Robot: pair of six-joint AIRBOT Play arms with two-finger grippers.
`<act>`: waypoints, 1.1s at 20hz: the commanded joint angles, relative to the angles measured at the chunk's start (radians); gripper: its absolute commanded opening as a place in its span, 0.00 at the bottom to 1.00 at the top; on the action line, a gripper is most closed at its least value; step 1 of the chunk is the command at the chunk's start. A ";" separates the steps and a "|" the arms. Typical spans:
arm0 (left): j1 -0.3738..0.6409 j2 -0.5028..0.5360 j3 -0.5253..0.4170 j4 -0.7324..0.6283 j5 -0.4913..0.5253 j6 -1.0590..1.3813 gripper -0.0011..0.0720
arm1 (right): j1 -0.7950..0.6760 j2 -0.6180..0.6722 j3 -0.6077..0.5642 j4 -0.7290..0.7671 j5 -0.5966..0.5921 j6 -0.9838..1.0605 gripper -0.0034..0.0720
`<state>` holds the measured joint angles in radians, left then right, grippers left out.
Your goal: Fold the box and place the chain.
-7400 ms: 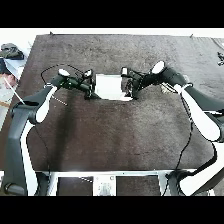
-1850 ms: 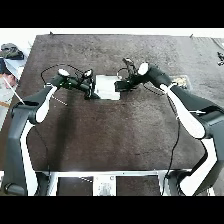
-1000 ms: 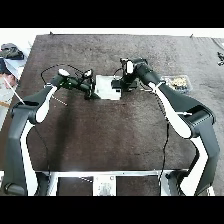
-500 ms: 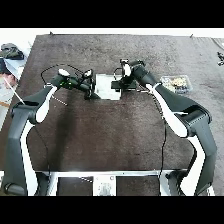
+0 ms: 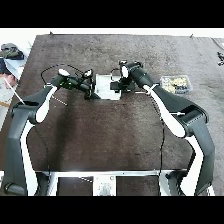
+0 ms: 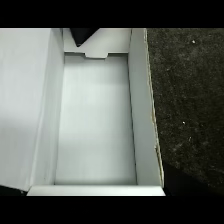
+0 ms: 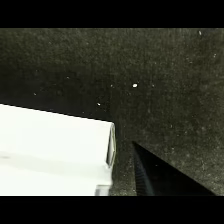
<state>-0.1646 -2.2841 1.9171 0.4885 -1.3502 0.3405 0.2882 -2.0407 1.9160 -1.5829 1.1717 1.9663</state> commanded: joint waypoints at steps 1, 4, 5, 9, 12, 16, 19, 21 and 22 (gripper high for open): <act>0.000 -0.001 0.000 0.000 0.000 0.000 0.49 | 0.001 -0.018 0.057 -0.003 0.031 0.003 0.55; 0.000 -0.001 0.000 0.000 0.000 0.000 0.49 | 0.002 -0.069 0.145 -0.003 0.126 0.002 0.55; 0.000 -0.001 0.000 0.000 0.000 0.000 0.49 | 0.001 -0.076 0.147 -0.003 0.157 0.003 0.55; 0.000 -0.001 0.000 0.000 0.000 0.000 0.49 | 0.002 -0.083 0.147 -0.002 0.175 0.035 0.55; 0.000 -0.001 0.000 0.000 0.000 0.000 0.49 | 0.003 -0.083 0.147 -0.002 0.171 0.056 0.54; 0.000 -0.001 0.000 0.000 0.000 0.000 0.49 | 0.013 -0.083 0.147 -0.001 0.131 0.074 0.42; 0.000 -0.001 0.000 0.000 0.000 0.000 0.49 | 0.015 -0.092 0.146 -0.002 0.134 0.081 0.39; 0.000 -0.001 0.000 0.000 0.000 0.000 0.49 | 0.016 -0.097 0.139 -0.001 0.131 0.081 0.39; 0.000 -0.001 0.000 0.000 0.000 0.000 0.49 | 0.016 -0.097 0.137 -0.004 0.132 0.081 0.39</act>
